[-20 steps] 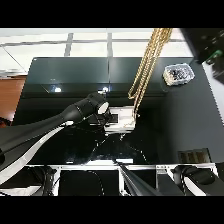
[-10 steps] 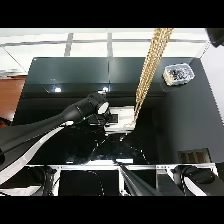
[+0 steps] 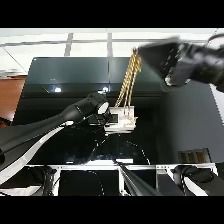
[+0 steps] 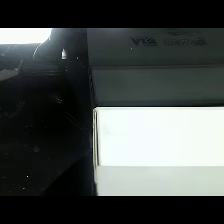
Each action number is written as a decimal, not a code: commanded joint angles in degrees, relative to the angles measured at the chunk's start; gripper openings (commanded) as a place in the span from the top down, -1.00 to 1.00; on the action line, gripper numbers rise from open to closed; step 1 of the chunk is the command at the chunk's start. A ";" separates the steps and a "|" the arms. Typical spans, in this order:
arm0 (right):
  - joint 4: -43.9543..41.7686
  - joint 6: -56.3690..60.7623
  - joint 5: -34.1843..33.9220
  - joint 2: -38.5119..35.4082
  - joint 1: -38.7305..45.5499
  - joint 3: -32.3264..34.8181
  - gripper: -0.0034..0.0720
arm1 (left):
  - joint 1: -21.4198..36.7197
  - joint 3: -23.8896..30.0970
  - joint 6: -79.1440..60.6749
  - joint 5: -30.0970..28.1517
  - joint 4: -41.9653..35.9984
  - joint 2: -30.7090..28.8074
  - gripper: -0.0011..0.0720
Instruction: Fold the box and place the chain.
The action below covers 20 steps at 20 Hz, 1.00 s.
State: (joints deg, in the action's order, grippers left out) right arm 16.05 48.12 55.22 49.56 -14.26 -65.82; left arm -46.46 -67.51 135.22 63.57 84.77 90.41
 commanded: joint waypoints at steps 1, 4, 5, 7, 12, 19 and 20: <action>13.42 9.18 3.13 0.44 -0.02 4.57 0.86 | 0.07 0.00 -0.02 -0.04 0.02 -0.02 0.88; 17.86 10.67 0.70 0.44 -0.02 11.85 0.86 | 0.07 0.00 -0.02 -0.04 0.02 -0.02 0.89; 18.29 10.88 -0.52 0.44 -0.02 14.29 0.86 | 0.07 0.00 -0.02 -0.02 0.02 -0.02 0.89; 17.53 11.30 -2.80 0.52 -0.04 19.34 0.86 | 0.07 0.00 -0.02 -0.02 0.02 -0.02 0.89; 12.96 11.52 -7.45 2.21 -2.60 26.97 0.86 | 0.07 0.00 -0.02 -0.07 0.02 -0.02 0.89; 11.85 11.67 -9.42 3.91 -5.97 27.06 0.85 | 0.07 0.00 -0.02 -0.04 0.00 -0.02 0.89; 11.76 11.67 -8.87 3.91 -5.97 27.06 0.86 | 0.07 0.00 -0.02 -0.04 0.02 -0.02 0.89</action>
State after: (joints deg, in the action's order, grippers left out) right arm 28.60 59.70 46.00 53.21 -19.73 -39.05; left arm -46.46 -67.51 135.22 63.55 84.77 90.41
